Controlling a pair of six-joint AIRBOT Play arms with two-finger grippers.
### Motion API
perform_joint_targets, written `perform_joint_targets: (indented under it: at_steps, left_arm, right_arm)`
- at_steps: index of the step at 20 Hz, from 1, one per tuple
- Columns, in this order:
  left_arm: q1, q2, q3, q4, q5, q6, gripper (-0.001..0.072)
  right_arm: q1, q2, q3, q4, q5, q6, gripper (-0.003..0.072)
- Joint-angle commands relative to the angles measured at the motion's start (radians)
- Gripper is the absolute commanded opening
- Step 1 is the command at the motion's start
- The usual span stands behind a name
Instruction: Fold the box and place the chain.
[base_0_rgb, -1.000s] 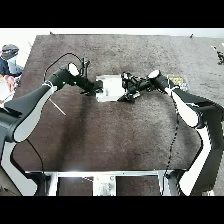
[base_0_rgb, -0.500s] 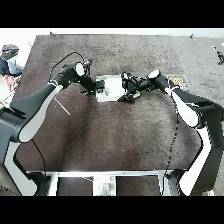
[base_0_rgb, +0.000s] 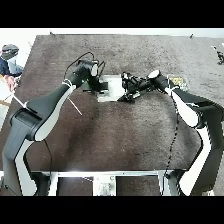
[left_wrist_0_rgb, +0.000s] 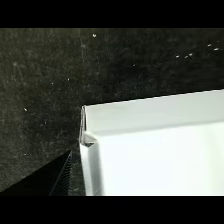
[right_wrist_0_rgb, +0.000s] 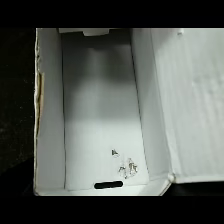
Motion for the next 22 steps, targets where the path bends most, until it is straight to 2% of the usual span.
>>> perform_joint_targets:
  at_steps: [1, 8, 9, 10, 12, 13, 17, 18, 22]
  left_arm:
    - [-0.014, -0.029, 0.022, 0.060, -0.035, -0.056, 0.0346]
    - [-0.014, -0.043, 0.027, 0.105, -0.042, -0.092, 0.0344]
    - [-0.014, -0.044, 0.027, 0.105, -0.043, -0.095, 0.0297]
    - [-0.014, -0.044, 0.027, 0.105, -0.043, -0.095, 0.0203]
    - [-0.014, -0.047, 0.027, 0.105, -0.041, -0.103, 0.0202]
    - [-0.014, -0.052, 0.027, 0.105, -0.042, -0.109, 0.0140]
    - [-0.014, -0.060, 0.027, 0.094, -0.039, -0.108, 0.0099]
    - [-0.014, -0.060, 0.027, 0.094, -0.040, -0.105, 0.0048]
    - [-0.014, -0.060, 0.027, 0.094, -0.032, -0.101, 0.0042]
  right_arm:
    - [0.000, 0.000, 0.000, 0.000, 0.000, 0.000, 0.0613]
    - [0.000, 0.000, 0.000, 0.000, 0.000, 0.000, 0.0613]
    - [0.000, 0.000, 0.000, 0.000, 0.000, 0.000, 0.0613]
    - [0.000, 0.000, 0.000, 0.000, 0.000, 0.000, 0.0613]
    - [0.000, 0.000, 0.000, 0.000, 0.000, 0.000, 0.0613]
    - [0.000, 0.000, 0.000, 0.000, 0.000, 0.000, 0.0613]
    - [0.000, 0.000, 0.000, 0.000, 0.000, 0.000, 0.0613]
    - [0.000, 0.000, 0.000, 0.000, 0.000, 0.000, 0.0613]
    - [0.000, 0.000, 0.000, 0.000, 0.000, 0.000, 0.0613]
